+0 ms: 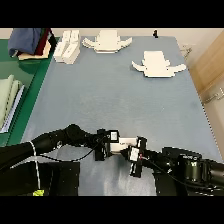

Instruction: Fold the box.

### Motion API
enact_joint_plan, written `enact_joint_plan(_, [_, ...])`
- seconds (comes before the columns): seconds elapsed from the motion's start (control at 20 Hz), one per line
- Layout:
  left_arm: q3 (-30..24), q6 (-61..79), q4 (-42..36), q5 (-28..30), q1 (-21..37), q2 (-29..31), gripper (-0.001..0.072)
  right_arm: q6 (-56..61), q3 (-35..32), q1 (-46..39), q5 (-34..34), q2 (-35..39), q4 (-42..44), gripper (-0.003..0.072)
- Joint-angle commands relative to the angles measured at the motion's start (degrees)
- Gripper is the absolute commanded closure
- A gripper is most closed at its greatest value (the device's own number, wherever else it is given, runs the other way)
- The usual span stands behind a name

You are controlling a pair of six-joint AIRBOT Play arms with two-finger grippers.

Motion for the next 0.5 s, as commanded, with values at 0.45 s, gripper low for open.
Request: enact_joint_plan(0.45, [0.0, 0.0, 0.0, 0.0, 0.0, 0.0, 0.0229, 13.7, -5.4, -6.3, -13.7, -3.8, 2.2, 0.0686])
